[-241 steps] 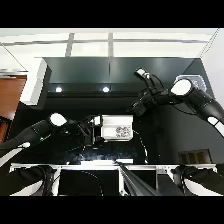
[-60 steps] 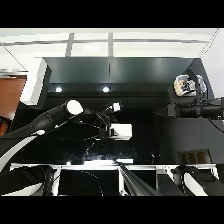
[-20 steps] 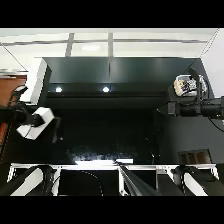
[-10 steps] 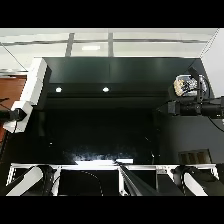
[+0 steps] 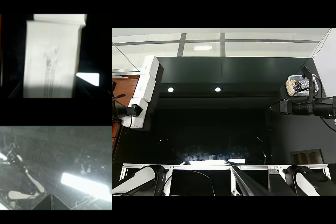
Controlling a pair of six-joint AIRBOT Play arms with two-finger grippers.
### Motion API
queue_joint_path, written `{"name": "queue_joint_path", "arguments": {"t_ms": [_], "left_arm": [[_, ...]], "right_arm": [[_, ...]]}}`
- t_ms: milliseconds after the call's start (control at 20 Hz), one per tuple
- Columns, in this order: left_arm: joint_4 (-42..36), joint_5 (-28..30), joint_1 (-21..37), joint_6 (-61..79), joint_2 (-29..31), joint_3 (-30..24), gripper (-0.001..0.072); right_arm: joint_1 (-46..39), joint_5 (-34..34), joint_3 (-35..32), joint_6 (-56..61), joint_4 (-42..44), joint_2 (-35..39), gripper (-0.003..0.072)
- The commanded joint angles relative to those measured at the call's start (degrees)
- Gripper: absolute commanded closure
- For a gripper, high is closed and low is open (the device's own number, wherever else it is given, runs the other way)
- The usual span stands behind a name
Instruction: Fold the box and place the chain.
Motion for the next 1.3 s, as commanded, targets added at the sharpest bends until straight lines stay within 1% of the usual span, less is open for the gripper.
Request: {"name": "queue_joint_path", "arguments": {"t_ms": [0,100,150,250,300,350,400,450,500,550,600,700,750,850,900,950,1250], "left_arm": [[-1.2,0.7,-0.1,0.6,0.0,1.3,-0.0011],[-2.1,-3.1,-0.2,0.4,2.8,4.2,-0.0011],[-2.9,-4.9,-0.5,0.4,5.1,6.1,-0.0011],[-8.3,-7.2,-1.4,0.4,10.3,9.6,-0.001],[-11.8,-8.3,-2.2,0.4,13.1,10.8,-0.0003],[-14.8,-9.9,-3.3,0.4,16.1,11.8,0.0179],[-16.3,-12.2,-4.5,0.4,19.5,12.3,0.0643],[-16.7,-13.7,-5.8,0.0,22.6,12.2,0.0686],[-16.7,-14.7,-7.4,-2.9,25.8,11.6,0.0686],[-16.9,-15.0,-9.4,-5.2,28.9,10.1,0.0687],[-16.9,-15.2,-11.8,-5.5,32.0,7.9,0.0687],[-16.9,-14.8,-17.7,-5.4,38.1,0.7,0.0686],[-16.6,-13.9,-20.2,-5.3,40.3,-3.2,0.0685],[-16.5,-11.2,-23.1,-5.4,43.1,-10.0,0.0683],[-16.7,-10.2,-23.3,-5.4,43.8,-11.8,0.0683],[-16.6,-10.1,-23.3,-5.4,44.3,-12.1,0.0683],[-16.7,-9.4,-23.2,-5.4,44.2,-12.1,0.0683]], "right_arm": [[0.0,-0.2,0.0,0.0,0.0,0.0,0.0675],[0.0,-0.9,0.6,-0.1,-0.2,0.0,0.0676],[0.0,-2.0,2.0,-0.1,-1.0,0.0,0.0675],[0.0,-2.7,8.1,-0.2,-4.5,0.0,0.0676],[0.0,-1.7,11.6,-0.1,-7.5,0.1,0.0675],[0.0,0.3,15.2,0.9,-12.0,0.3,0.0676],[0.3,2.4,17.7,2.8,-16.0,1.2,0.068],[1.1,3.7,18.6,3.3,-17.9,3.7,0.0681],[2.6,2.4,18.1,3.4,-19.9,7.0,0.0682],[4.5,-1.2,16.2,4.5,-22.8,10.7,0.0682],[6.4,-7.2,12.2,6.5,-26.3,14.7,0.0682],[8.3,-17.8,1.3,9.4,-30.6,19.9,0.0681],[8.4,-23.3,-4.9,9.5,-30.9,21.0,0.068],[8.4,-32.4,-13.9,9.5,-30.8,21.0,0.0675],[8.4,-33.6,-15.8,9.5,-30.7,21.0,0.0674],[8.4,-33.1,-16.2,9.5,-30.6,21.0,0.0674],[8.4,-32.3,-16.2,9.5,-30.5,21.0,0.0674]]}}
